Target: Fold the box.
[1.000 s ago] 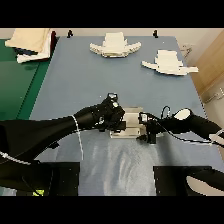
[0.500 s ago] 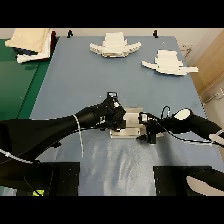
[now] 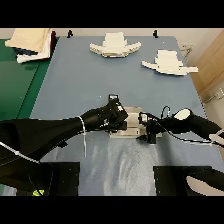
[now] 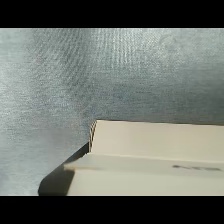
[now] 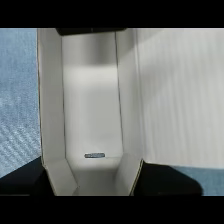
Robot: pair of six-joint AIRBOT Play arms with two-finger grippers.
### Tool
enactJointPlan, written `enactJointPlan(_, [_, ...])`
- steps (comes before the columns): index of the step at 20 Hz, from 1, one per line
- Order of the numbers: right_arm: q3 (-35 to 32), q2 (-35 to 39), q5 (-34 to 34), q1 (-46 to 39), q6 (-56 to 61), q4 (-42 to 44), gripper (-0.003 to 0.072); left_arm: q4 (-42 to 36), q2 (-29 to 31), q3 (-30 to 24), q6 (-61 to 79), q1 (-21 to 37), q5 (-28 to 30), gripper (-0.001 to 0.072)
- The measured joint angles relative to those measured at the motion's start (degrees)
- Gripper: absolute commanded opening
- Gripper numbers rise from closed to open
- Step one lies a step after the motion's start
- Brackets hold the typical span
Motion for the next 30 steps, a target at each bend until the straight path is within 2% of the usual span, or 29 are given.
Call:
enactJointPlan(1, [0.0, 0.0, 0.0, 0.0, 0.0, 0.0, 0.0604, 0.04, 0.0, 0.0, -0.04, 0.0, -0.02, 0.0019])
enactJointPlan(2, [0.0, 0.0, 0.0, 0.0, 0.0, 0.0, 0.0604, 0.15, -0.07, 0.0, -0.17, -0.07, -0.09, 0.0065])
enactJointPlan(3, [0.0, 0.0, 0.0, 0.0, 0.0, 0.0, 0.0603, 0.17, -0.07, 0.0, -0.17, -0.07, -0.13, 0.0312])
enactJointPlan(4, [0.0, 0.0, -0.02, 0.0, 0.0, 0.02, 0.0604, 0.37, -0.13, -0.07, -0.13, -0.07, -0.61, 0.0413])
enactJointPlan(7, [0.0, 0.0, -0.04, 0.0, 0.0, 0.02, 0.0604, 0.31, 0.02, 0.5, 0.04, -0.07, -1.7, 0.0414])
enactJointPlan(11, [0.0, 0.0, -0.04, 0.0, 0.0, 0.02, 0.0604, 0.35, 0.66, 3.34, 2.62, -0.07, -7.02, 0.0413])
enactJointPlan(15, [0.0, 0.0, -0.04, 0.0, 0.0, 0.02, 0.0604, -0.57, 3.56, 8.2, 7.54, 0.9, -14.29, 0.0409])
enactJointPlan(16, [0.0, 0.0, -0.04, 0.0, 0.0, 0.02, 0.0604, -0.96, 4.66, 9.49, 8.76, 1.4, -16.22, 0.0255])
enactJointPlan(17, [0.0, 0.0, -0.04, 0.0, 0.0, 0.02, 0.0603, -1.73, 5.92, 10.67, 10.01, 2.16, -18.34, 0.0012])
enactJointPlan(23, [0.0, 0.0, -0.04, 0.0, 0.0, 0.02, 0.0604, -10.23, 11.39, 13.31, 24.83, 9.94, -28.81, 0.0017])
enactJointPlan(25, [0.0, 0.0, -0.04, 0.0, 0.0, 0.02, 0.0604, -13.79, 11.91, 13.51, 34.53, 11.93, -28.5, 0.0017])
enactJointPlan(28, [0.0, 0.0, -0.02, 0.0, 0.0, 0.02, 0.0603, -15.17, 12.28, 13.57, 49.88, 14.03, -24.5, 0.0016])
enactJointPlan(30, [0.0, 0.0, -0.04, 0.0, 0.0, 0.02, 0.0604, -17.46, 12.44, 12.79, 61.48, 17.49, -22.4, 0.0016])
